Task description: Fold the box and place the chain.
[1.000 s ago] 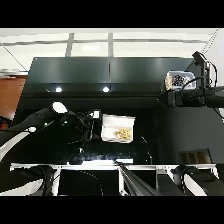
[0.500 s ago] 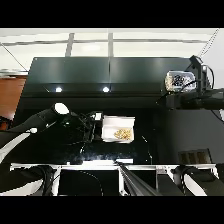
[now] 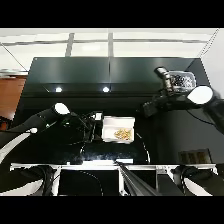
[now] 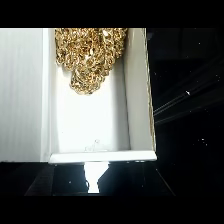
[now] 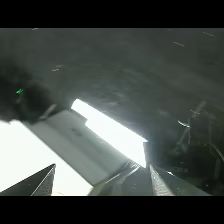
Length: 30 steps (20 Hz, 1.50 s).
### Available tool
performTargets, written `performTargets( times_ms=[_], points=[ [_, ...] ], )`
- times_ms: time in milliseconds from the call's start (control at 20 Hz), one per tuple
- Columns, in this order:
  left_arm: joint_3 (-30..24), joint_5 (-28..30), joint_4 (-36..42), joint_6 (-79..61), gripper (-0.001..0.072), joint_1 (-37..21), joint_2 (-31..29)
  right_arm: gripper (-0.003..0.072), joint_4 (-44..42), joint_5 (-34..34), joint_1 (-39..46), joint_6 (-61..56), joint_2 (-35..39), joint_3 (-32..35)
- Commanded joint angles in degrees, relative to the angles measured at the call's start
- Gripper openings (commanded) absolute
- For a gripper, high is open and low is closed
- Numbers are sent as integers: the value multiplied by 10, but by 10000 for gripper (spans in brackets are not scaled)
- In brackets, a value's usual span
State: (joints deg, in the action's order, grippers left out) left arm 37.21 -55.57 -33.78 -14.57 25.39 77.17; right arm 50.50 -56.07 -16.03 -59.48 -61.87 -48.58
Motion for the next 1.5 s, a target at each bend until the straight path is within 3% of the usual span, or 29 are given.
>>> performTargets(
  times_ms=[0,250,700,1050,1100,1150,1200,1300,1350,1450],
  points=[
    [0,2,0,0,394,0,0,720,-41,-52,-42,134,-48,-7],
    [0,3,0,0,395,0,0,720,-35,-200,-57,235,-48,-7],
    [0,3,0,0,395,0,0,720,-17,-77,-137,323,-48,8],
    [0,0,0,0,395,0,0,720,12,-66,-152,322,-48,8],
    [0,0,0,0,395,0,0,613,12,-66,-152,320,-48,8],
    [0,0,0,0,396,0,0,593,12,-66,-152,318,-48,8],
    [0,0,0,0,396,0,0,476,12,-67,-152,311,-48,8],
    [0,0,0,0,396,0,0,420,12,-68,-152,296,-48,8],
    [0,0,0,0,396,0,0,317,12,-68,-152,287,-47,8],
    [0,-1,0,0,396,0,0,312,12,-68,-152,281,-44,8]
  ],
)
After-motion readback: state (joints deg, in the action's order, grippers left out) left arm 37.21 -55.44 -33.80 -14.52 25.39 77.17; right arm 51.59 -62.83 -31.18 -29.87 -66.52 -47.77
